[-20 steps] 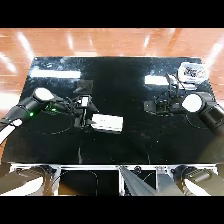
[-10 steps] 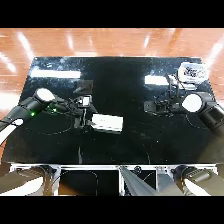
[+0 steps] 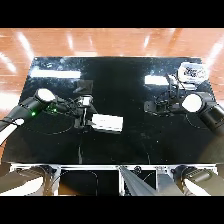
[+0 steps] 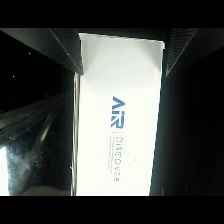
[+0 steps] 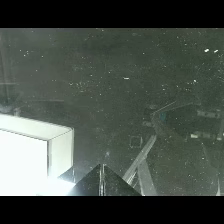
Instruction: Fold the box and place the chain.
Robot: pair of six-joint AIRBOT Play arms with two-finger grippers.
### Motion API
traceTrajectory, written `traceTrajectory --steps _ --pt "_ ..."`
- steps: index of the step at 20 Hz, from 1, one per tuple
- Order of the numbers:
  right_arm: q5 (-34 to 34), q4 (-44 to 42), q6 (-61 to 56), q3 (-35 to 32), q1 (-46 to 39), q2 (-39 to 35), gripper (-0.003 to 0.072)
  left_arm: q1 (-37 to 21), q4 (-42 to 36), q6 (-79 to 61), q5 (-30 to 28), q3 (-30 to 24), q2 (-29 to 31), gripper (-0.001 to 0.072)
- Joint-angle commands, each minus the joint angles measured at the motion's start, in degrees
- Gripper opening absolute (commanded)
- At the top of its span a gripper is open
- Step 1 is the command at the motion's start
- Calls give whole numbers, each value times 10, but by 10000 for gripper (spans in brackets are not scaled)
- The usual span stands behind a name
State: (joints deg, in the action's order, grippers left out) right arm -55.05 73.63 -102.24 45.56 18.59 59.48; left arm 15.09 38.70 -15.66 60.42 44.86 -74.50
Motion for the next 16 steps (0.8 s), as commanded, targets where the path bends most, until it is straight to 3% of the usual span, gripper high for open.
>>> traceTrajectory --steps 1,16 --pt "0 2 0 0 0 0 36 0 0 7 1 0 -1 622" --pt "-1 4 0 0 0 0 36 5 24 -6 0 -2 -1 623"
